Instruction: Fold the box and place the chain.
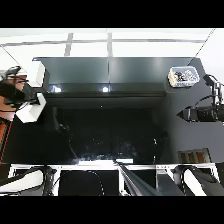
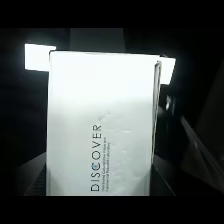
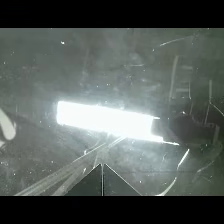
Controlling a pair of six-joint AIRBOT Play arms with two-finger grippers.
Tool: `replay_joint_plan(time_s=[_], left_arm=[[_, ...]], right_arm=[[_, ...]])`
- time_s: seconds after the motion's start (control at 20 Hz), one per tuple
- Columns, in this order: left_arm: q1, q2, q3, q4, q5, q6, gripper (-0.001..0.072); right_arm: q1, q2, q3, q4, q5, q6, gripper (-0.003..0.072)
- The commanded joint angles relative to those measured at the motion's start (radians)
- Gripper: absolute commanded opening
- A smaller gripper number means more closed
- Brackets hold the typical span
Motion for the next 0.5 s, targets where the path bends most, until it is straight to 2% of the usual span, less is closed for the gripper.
replay_joint_plan(time_s=[0.0, 0.25, 0.45], left_arm=[[0.126, -0.005, -0.002, -0.042, 0.153, 0.12, 0.0305], [0.142, -0.085, 0.0, -0.066, 0.305, 0.266, 0.0303], [0.126, -0.193, 0.048, -0.127, 0.348, 0.277, 0.0304]], right_arm=[[0.0, 0.001, 0.0, 0.001, -0.023, 0.003, 0.0016], [0.006, 0.001, 0.0, 0.009, -0.045, -0.021, 0.0016], [0.006, 0.001, 0.0, 0.009, -0.074, -0.02, 0.0016]])
